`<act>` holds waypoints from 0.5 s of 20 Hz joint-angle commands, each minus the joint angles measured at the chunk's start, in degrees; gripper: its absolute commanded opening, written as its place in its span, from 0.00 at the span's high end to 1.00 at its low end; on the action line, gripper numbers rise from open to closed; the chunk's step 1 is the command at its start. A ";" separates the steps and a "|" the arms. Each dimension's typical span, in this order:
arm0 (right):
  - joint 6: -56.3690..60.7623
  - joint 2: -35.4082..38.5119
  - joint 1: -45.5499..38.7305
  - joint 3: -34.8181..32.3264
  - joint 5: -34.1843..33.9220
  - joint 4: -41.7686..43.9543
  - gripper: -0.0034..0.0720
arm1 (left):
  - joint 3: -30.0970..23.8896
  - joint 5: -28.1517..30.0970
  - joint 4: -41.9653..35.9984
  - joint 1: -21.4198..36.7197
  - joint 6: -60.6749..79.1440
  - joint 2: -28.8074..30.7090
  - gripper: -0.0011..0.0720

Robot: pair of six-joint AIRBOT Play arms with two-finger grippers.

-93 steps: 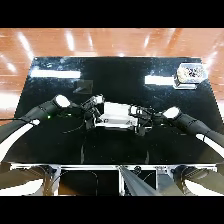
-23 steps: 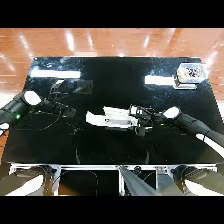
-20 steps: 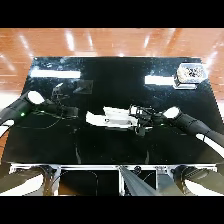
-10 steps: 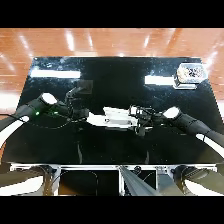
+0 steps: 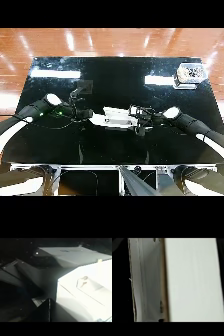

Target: Fold the box and place the chain.

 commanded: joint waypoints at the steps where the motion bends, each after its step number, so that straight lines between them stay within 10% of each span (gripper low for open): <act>1: 0.04 0.02 0.04 0.00 -0.02 0.02 0.24 | 0.72 -3.63 -2.32 -0.15 3.50 -0.04 0.66; 3: 0.04 0.02 0.04 0.00 -0.02 0.02 0.24 | 2.16 -6.93 -2.14 -0.13 3.69 -0.02 0.33; 10: 0.04 0.02 0.04 0.00 -0.04 0.02 0.24 | 7.93 -11.17 -2.03 -0.17 6.23 -0.02 0.13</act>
